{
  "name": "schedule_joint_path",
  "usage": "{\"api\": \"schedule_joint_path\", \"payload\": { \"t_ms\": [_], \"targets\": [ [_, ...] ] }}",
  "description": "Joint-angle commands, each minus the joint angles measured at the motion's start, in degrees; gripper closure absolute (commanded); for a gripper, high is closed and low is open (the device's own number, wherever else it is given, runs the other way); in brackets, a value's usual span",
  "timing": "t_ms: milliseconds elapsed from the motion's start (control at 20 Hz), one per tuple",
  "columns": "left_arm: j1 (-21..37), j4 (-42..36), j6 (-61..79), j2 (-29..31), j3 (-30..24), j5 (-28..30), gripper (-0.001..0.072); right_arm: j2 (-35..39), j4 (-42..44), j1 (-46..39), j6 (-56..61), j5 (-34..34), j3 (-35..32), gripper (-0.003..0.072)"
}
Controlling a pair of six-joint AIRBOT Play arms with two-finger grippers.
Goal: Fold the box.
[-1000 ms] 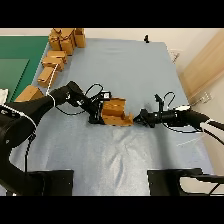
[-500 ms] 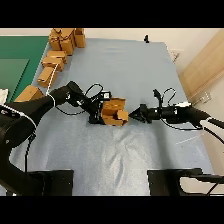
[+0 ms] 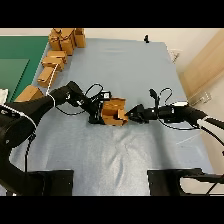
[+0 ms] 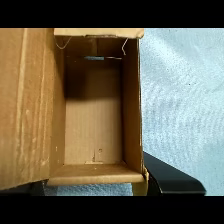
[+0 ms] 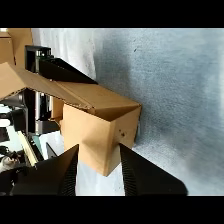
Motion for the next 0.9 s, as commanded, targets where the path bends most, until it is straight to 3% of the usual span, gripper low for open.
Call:
{"api": "schedule_joint_path", "payload": {
  "t_ms": [0,500,850],
  "targets": [
    [-0.02,0.0,-0.33,0.04,0.0,0.0,0.0294,-1.46,-4.02,2.49,3.67,-1.38,2.75,0.025],
    [-0.02,0.02,-0.33,0.04,0.0,0.0,0.0294,-1.4,-22.49,8.17,21.16,-4.17,13.46,0.0233],
    [-0.02,0.02,-0.33,0.02,0.0,-0.02,0.0294,-1.46,-26.51,11.72,27.1,-3.04,16.09,0.0237]
  ]
}}
